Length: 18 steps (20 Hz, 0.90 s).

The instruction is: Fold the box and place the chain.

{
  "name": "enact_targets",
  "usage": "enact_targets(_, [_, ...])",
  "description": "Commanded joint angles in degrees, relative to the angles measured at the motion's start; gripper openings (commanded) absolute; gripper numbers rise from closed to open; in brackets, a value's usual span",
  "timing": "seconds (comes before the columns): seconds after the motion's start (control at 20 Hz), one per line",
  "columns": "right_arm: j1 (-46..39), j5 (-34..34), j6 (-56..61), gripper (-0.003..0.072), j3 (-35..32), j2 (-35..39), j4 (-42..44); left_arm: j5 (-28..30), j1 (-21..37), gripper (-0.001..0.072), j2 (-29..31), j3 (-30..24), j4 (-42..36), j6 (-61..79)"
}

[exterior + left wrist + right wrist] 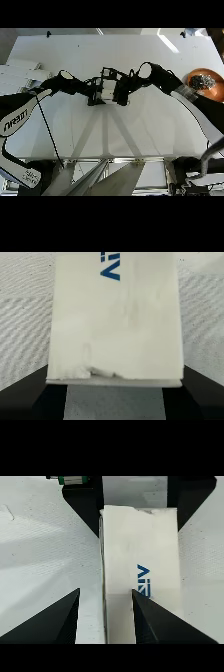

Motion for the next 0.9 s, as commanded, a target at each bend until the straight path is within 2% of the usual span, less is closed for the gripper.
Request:
enact_targets(0.0, [0.9,2.9,0.7,0.0402,-0.1,-0.2,0.0,0.2,0.1,0.0296,0.0,0.0,-0.1,-0.2])
enact_targets(0.2, [1.4,2.6,0.7,0.0412,-0.1,-0.5,0.0,0.2,0.1,0.0296,0.0,0.0,-0.1,-0.2])
enact_targets(0.45, [1.4,-2.4,1.1,0.0414,-0.1,2.2,0.0,0.2,0.1,0.0296,0.0,0.0,-0.1,-0.2])
enact_targets(0.65, [1.3,-7.1,14.8,0.0384,-0.1,7.1,-0.1,0.2,0.1,0.0296,0.0,0.0,-0.2,-0.2])
enact_targets(0.7, [1.0,-7.5,17.2,0.0287,-0.1,7.9,0.0,0.2,0.1,0.0296,0.0,0.0,-0.2,-0.2])
enact_targets(0.75, [0.6,-7.6,19.9,0.0111,-0.1,8.2,0.1,0.2,0.1,0.0296,0.0,0.0,-0.2,-0.2])
enact_targets(0.8, [-0.2,-7.6,24.2,0.0016,-0.2,8.1,0.6,0.2,0.1,0.0296,0.0,0.0,-0.2,-0.2])
enact_targets(0.85, [-1.0,-7.6,29.9,0.0016,-0.3,7.8,0.9,0.2,0.1,0.0296,0.0,0.0,-0.2,-0.2])
